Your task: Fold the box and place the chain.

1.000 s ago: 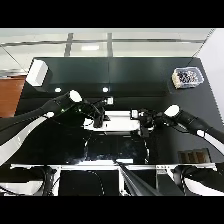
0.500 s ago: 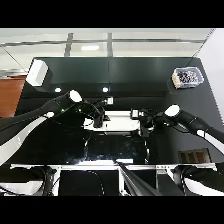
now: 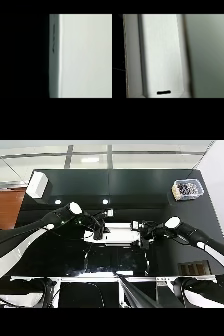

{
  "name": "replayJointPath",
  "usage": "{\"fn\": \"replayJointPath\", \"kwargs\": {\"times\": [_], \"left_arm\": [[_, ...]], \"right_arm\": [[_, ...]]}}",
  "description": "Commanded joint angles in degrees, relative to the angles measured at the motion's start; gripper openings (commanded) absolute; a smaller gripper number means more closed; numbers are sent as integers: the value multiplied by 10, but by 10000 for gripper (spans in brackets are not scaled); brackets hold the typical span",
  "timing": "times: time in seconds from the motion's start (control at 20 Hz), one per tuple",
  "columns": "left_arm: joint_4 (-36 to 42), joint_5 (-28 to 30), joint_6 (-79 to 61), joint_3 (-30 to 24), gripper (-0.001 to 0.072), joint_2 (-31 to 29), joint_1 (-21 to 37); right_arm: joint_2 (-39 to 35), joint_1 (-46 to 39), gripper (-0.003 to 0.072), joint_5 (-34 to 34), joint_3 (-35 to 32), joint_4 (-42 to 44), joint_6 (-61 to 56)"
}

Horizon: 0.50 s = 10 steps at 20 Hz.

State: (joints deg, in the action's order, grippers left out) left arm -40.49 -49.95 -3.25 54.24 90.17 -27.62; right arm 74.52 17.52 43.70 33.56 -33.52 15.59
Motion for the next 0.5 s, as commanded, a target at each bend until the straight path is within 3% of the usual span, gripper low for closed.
{"fn": "replayJointPath", "kwargs": {"times": [0.0,0.15,0.25,0.35,0.4,0.45], "left_arm": [[0,-1,0,0,30,0,0],[0,-2,1,4,32,0,0],[0,-3,9,12,33,0,0],[0,-14,23,21,34,0,0],[0,-28,24,26,59,0,1],[0,-46,24,32,191,0,2]], "right_arm": [[0,0,592,0,0,0,0],[0,0,591,0,0,0,0],[0,0,440,0,0,0,0],[0,0,431,0,0,0,0],[0,0,431,0,0,0,0],[0,0,432,0,0,0,0]]}}
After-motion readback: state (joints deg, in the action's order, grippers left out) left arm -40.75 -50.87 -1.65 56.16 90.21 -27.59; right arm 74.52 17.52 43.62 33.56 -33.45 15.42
